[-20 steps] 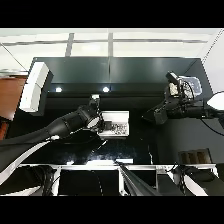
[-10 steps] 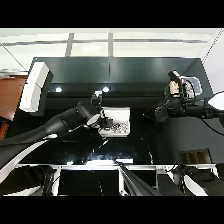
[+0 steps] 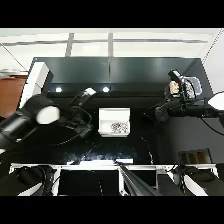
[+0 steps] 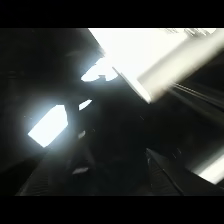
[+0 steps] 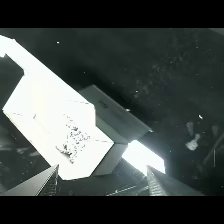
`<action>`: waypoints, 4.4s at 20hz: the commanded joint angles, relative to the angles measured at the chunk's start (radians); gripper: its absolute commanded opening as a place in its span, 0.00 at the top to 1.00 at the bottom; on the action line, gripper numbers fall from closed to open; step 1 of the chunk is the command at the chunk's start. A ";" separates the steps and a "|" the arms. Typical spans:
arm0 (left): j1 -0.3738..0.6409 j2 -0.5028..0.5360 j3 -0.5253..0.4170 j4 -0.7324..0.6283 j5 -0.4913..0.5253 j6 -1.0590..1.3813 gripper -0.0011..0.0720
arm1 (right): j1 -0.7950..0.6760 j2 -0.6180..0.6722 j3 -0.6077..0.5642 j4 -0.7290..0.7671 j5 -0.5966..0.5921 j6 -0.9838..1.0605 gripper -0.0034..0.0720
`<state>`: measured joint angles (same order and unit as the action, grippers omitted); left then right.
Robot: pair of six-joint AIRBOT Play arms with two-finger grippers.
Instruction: Fold the box and place the chain.
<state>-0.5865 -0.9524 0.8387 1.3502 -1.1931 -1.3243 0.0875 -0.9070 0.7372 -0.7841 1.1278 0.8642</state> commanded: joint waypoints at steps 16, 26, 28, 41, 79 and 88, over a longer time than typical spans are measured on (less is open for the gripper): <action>0.338 -0.288 -0.219 -0.650 0.158 1.537 0.00 | 0.000 0.000 0.000 -0.011 -0.048 0.000 0.12; 0.317 -0.355 -0.219 -0.817 0.172 1.664 0.00 | 0.000 0.000 0.000 -0.012 -0.067 0.000 0.12; 0.316 -0.367 -0.219 -0.839 0.172 1.665 0.00 | 0.000 0.000 0.000 -0.014 -0.067 0.000 0.12; 0.280 -0.373 -0.214 -0.840 0.228 1.652 0.00 | 0.000 0.000 0.000 -0.014 -0.068 0.000 0.12; 0.201 -0.393 -0.190 -0.756 0.292 1.586 0.33 | 0.153 -0.014 0.011 -0.099 -0.259 0.098 0.12; 0.201 -0.393 -0.190 -0.756 0.292 1.586 0.33 | 0.300 -0.322 0.235 -0.200 -0.253 -0.016 0.14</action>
<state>-0.3851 -1.3445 0.6495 0.5941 -0.9020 0.2615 0.3664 -1.1687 0.9340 -0.9920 0.8429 0.9745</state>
